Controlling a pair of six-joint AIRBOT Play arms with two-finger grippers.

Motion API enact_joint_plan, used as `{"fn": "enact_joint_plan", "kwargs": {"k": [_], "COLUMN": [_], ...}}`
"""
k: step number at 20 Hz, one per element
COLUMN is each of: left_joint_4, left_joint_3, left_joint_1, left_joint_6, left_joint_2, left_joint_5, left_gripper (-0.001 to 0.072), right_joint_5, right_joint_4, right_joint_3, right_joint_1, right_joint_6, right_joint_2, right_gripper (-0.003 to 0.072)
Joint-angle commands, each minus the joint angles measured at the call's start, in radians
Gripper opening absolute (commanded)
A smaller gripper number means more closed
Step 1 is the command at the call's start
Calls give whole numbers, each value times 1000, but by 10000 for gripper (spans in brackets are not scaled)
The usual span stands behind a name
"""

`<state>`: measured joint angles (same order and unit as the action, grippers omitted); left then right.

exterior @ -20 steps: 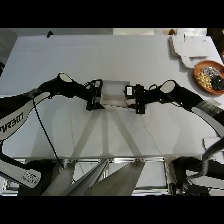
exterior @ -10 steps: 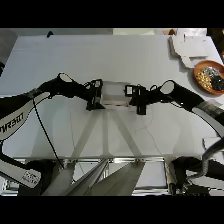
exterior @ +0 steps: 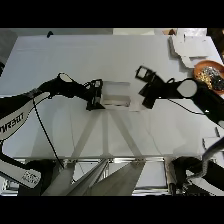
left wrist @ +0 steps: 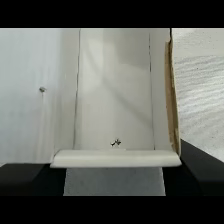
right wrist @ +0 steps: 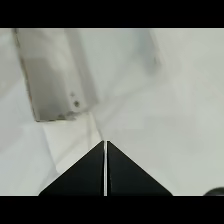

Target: Fold the box and place the chain.

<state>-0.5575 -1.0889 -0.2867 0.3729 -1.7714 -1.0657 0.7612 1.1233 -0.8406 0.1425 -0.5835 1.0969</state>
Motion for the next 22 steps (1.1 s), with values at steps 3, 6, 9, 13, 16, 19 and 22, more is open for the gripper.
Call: {"fn": "enact_joint_plan", "kwargs": {"k": [3, 6, 9, 13, 16, 19, 22], "left_joint_4": [0, 0, 0, 0, 0, 0, 0], "left_joint_3": [0, 0, 0, 0, 0, 0, 0], "left_joint_1": [0, 0, 0, 0, 0, 0, 0], "left_joint_6": [1, 1, 1, 1, 1, 1, 1], "left_joint_2": [0, 0, 0, 0, 0, 0, 0], "left_joint_5": [0, 0, 0, 0, 0, 0, 0], "left_gripper": [335, 335, 335, 335, 335, 335, 335], "right_joint_5": [128, 205, 231, 215, 154, 103, 105], "right_joint_4": [124, 87, -2, -85, -252, -326, -396], "right_joint_3": [-1, 0, 16, 83, 134, 165, 168], "right_joint_1": [-140, -217, -280, -320, -320, -320, -320], "right_joint_6": [-466, -467, -468, -548, -534, -532, -484], "right_joint_2": [-85, -85, -81, -13, 86, 175, 243], "right_gripper": [16, 12, 12, 11, 11, 10, 10]}}
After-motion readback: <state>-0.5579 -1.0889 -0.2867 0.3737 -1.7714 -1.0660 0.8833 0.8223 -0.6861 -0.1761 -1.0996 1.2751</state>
